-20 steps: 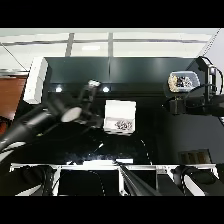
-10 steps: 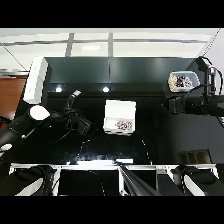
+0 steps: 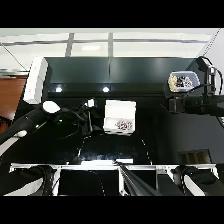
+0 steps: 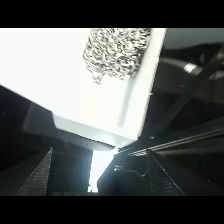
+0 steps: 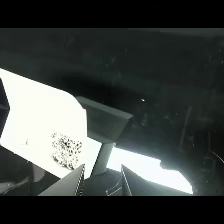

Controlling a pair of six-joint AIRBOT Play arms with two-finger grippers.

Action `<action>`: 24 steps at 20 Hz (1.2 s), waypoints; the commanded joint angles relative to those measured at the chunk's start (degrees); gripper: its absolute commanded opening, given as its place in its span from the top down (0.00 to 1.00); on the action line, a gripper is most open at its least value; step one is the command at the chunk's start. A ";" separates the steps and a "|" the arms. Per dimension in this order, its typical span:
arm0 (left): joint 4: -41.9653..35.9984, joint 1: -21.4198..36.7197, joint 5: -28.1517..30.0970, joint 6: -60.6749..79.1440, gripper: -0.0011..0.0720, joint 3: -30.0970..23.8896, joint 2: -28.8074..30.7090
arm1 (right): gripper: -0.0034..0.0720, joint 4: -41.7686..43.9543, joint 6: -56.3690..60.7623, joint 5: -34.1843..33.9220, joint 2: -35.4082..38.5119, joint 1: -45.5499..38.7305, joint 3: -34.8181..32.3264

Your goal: Fold the box and place the chain.

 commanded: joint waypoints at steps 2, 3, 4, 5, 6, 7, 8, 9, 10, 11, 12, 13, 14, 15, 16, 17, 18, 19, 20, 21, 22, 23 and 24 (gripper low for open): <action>0.26 -0.66 -2.58 6.88 0.01 5.35 -8.07 | 0.59 0.02 0.02 -0.85 -0.02 -0.02 -0.02; 0.28 -0.79 -2.58 6.88 0.01 5.79 -8.76 | 0.59 0.04 0.07 -0.81 -0.02 -0.02 -0.02; 0.76 -0.90 -2.56 6.86 0.01 5.86 -9.05 | 0.59 0.00 0.13 -0.85 -0.02 -0.02 -0.02; 1.01 -1.01 -2.62 6.86 0.01 5.84 -9.09 | 0.59 0.02 0.13 -0.87 -0.02 -0.02 -0.02; 0.96 -1.01 -2.60 6.86 0.01 5.84 -9.09 | 0.59 0.00 0.13 -0.87 -0.02 -0.02 -0.02; 0.94 -1.25 -2.51 6.88 0.01 5.84 -9.09 | 0.59 0.00 0.13 -0.92 -0.02 -0.02 -0.02; 0.92 -1.25 -2.43 6.88 0.01 5.84 -9.16 | 0.59 0.00 0.13 -0.94 -0.02 -0.04 -0.02; 0.90 -1.27 -2.36 6.91 0.01 5.84 -9.27 | 0.59 0.00 0.11 -0.96 -0.02 -0.02 -0.02; 0.90 -1.29 -2.29 6.91 0.01 5.84 -9.38 | 0.59 0.00 0.11 -0.94 -0.02 -0.02 -0.02; 0.90 -1.33 -2.19 6.91 0.01 5.84 -9.40 | 0.59 0.00 0.11 -0.94 -0.02 -0.02 -0.02; 0.92 -1.64 -1.70 6.91 0.01 5.84 -9.38 | 0.59 -0.02 0.11 -0.94 -0.02 -0.02 -0.02; 0.90 -2.03 -1.03 6.88 0.01 5.86 -9.38 | 0.59 0.00 0.13 -0.96 -0.02 -0.02 -0.02; 0.92 -2.67 -0.70 6.91 0.01 5.86 -9.38 | 0.59 0.00 0.13 -0.96 -0.02 -0.02 -0.02; 0.90 -3.34 -0.46 6.93 0.01 5.86 -9.38 | 0.59 0.00 0.13 -0.98 -0.02 -0.02 -0.02; 0.90 -4.15 0.00 6.93 0.01 5.86 -9.38 | 0.59 0.00 0.13 -0.94 -0.02 -0.02 -0.02; 0.92 -4.79 0.44 6.91 0.01 5.86 -9.38 | 0.59 0.02 0.13 -0.94 -0.02 -0.02 -0.02; 0.90 -5.29 0.70 6.91 0.01 5.86 -9.38 | 0.59 0.02 0.13 -0.94 -0.02 -0.02 -0.02; 0.90 -5.68 0.61 6.91 0.01 5.86 -9.38 | 0.59 0.02 0.13 -0.92 -0.02 -0.02 -0.02; 0.92 -6.05 0.57 6.88 0.01 5.86 -9.38 | 0.59 0.00 0.13 -0.92 -0.02 -0.02 -0.02; 0.92 -6.23 0.57 6.88 0.01 5.86 -9.38 | 0.59 0.00 0.13 -0.92 -0.04 -0.02 -0.02; 0.92 -6.23 0.55 6.88 0.05 5.86 -9.38 | 0.59 0.00 0.13 -0.92 -0.04 -0.02 -0.02; 0.92 -6.23 0.59 6.86 0.05 5.86 -9.38 | 0.59 0.00 0.13 -0.92 -0.13 -0.02 -0.02; 0.94 -6.16 0.57 6.84 0.09 5.86 -9.38 | 0.59 0.02 0.13 -0.90 -0.42 -0.02 -0.02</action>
